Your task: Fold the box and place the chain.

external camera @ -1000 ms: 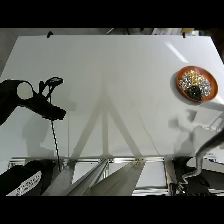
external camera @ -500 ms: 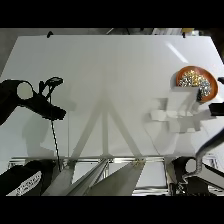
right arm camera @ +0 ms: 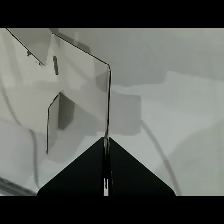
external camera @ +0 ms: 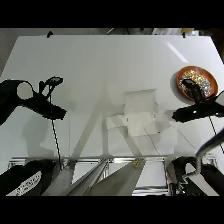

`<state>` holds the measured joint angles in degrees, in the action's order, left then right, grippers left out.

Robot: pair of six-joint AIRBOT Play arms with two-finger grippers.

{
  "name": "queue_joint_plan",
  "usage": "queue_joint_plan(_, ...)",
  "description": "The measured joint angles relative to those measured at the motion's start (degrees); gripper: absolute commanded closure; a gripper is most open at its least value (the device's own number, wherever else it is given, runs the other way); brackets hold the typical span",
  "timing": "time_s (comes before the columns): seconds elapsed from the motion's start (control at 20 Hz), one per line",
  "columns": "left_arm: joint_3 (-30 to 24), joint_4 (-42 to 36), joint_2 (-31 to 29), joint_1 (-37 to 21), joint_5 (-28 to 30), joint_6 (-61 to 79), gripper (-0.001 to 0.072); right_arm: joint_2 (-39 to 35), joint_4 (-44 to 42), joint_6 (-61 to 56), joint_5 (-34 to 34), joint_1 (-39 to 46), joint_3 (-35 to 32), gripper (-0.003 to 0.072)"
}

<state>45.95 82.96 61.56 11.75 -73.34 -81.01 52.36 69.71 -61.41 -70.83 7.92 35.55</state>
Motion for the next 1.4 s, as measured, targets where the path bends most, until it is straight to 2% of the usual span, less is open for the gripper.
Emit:
queue_joint_plan(0.1, 0.00, -0.46, 0.04, 0.00, 3.78, 0.61, 0.0680, -0.83, -1.16, -0.79, 1.03, -2.89, -1.60, 0.0674)
queue_joint_plan(0.15, -0.04, -1.33, 0.13, 0.00, 5.88, 1.03, 0.0541, -1.07, -1.55, -1.55, 1.40, -4.17, -2.10, 0.0674)
queue_joint_plan(0.2, -0.07, -3.19, 0.26, 0.00, 8.24, 1.60, 0.0302, -1.27, -1.86, -1.84, 1.88, -5.22, -2.40, 0.0674)
queue_joint_plan(0.25, -0.11, -5.79, 0.63, 0.02, 10.54, 2.97, 0.0275, -1.40, -2.12, -2.23, 2.19, -6.21, -2.67, 0.0674)
queue_joint_plan(0.4, -0.11, -21.38, 3.80, 0.37, 15.69, 13.79, 0.0275, -1.62, -2.56, -2.89, 2.82, -8.59, -3.08, 0.0674)
queue_joint_plan(0.55, -0.11, -40.00, 9.38, 2.71, 16.76, 29.94, 0.0274, -1.68, -2.86, -3.08, 3.43, -9.90, -3.23, 0.0673)
queue_joint_plan(0.6, -0.11, -45.22, 11.52, 4.22, 16.87, 34.86, 0.0261, -1.70, -2.93, -3.10, 3.65, -10.10, -3.26, 0.0673)
queue_joint_plan(0.7, -0.11, -52.17, 15.41, 7.67, 17.42, 42.38, 0.0165, -1.70, -2.99, -3.17, 3.80, -10.40, -3.30, 0.0673)
queue_joint_plan(0.75, -0.11, -54.55, 17.05, 9.35, 17.70, 45.13, 0.0137, -1.70, -3.06, -3.21, 3.89, -10.47, -3.30, 0.0673)
queue_joint_plan(0.9, -0.11, -60.30, 20.46, 13.84, 20.44, 51.76, 0.0137, -1.70, -3.10, -3.23, 4.04, -10.62, -3.30, 0.0673)
queue_joint_plan(1.1, -0.11, -67.19, 22.08, 16.81, 25.97, 57.77, 0.0141, -1.70, -3.13, -3.23, 4.07, -10.64, -3.30, 0.0673)
queue_joint_plan(1.25, -0.11, -69.99, 22.60, 17.53, 27.87, 60.83, 0.0182, -1.70, -3.13, -3.23, 4.07, -10.64, -3.30, 0.0673)
queue_joint_plan(1.3, -0.11, -70.58, 22.88, 17.66, 27.82, 61.68, 0.0229, -1.70, -3.13, -3.23, 4.09, -10.64, -3.30, 0.0673)
queue_joint_plan(1.4, -0.11, -71.23, 23.76, 17.86, 26.91, 63.30, 0.0247, -1.70, -3.15, -3.23, 4.09, -10.64, -3.30, 0.0673)
